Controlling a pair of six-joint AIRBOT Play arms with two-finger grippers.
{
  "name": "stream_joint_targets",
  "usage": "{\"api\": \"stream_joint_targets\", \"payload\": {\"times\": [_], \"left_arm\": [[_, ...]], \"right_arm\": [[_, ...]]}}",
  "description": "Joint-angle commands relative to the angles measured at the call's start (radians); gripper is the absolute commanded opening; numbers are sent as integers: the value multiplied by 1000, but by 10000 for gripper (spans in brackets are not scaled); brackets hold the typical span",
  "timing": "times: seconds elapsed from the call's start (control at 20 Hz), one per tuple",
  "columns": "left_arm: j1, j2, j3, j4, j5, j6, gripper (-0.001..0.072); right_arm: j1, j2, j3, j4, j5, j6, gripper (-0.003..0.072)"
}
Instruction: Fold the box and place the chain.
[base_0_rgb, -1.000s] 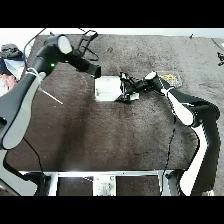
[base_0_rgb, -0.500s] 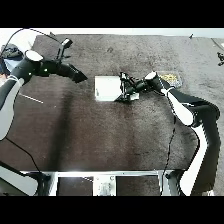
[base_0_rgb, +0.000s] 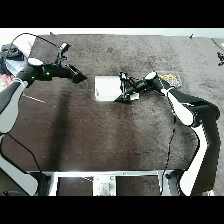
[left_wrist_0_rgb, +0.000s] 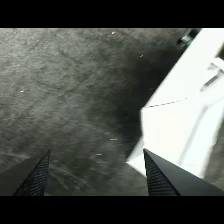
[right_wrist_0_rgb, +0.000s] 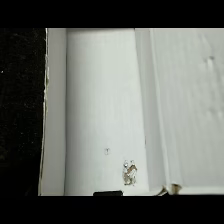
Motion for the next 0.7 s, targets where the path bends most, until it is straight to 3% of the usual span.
{"api": "stream_joint_targets", "payload": {"times": [0.0, 0.2, 0.25, 0.4, 0.65], "left_arm": [[0, -118, 93, -31, -113, 178, 632], [-3, -185, 103, -29, -252, 444, 639], [-3, -196, 102, -29, -270, 482, 720], [-3, -215, 82, -27, -281, 615, 720], [-29, -266, 82, -54, -343, 636, 720]], "right_arm": [[0, 0, 0, 0, 0, 0, 441], [0, 0, 0, 0, 0, 0, 441], [0, 0, 0, 0, 0, 0, 441], [0, 0, 0, 0, 0, 0, 441], [0, 0, 0, 0, 0, 0, 441]]}}
